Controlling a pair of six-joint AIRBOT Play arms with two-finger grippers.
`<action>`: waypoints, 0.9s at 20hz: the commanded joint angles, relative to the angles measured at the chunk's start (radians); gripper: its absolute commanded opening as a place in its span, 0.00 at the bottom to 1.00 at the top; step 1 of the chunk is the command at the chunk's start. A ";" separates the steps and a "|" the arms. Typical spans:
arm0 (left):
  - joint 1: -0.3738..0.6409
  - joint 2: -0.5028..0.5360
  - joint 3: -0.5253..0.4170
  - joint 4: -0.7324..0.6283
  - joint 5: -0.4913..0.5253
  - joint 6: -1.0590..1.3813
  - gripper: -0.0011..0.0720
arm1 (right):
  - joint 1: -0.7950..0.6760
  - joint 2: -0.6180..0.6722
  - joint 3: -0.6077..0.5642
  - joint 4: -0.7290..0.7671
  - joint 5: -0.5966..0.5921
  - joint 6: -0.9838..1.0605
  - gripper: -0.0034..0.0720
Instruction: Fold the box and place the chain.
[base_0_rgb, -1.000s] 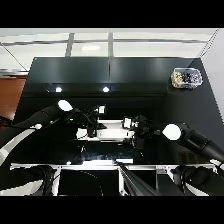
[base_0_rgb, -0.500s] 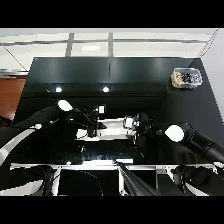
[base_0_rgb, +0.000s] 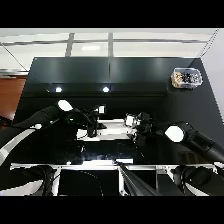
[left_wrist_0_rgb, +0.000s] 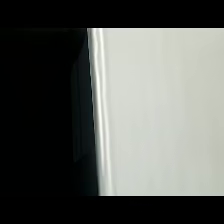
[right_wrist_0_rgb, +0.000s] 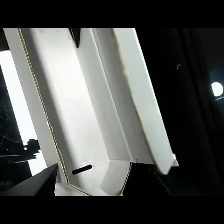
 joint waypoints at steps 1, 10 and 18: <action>0.000 -0.001 -0.001 0.000 0.001 -0.001 0.05 | -0.003 0.000 0.001 -0.007 0.000 -0.007 0.88; 0.000 -0.001 -0.001 0.000 0.002 -0.001 0.05 | -0.185 -0.076 0.004 0.428 0.178 -0.436 0.88; 0.000 -0.001 -0.001 0.000 0.002 -0.001 0.05 | -0.185 -0.140 0.002 0.446 0.232 -0.577 0.88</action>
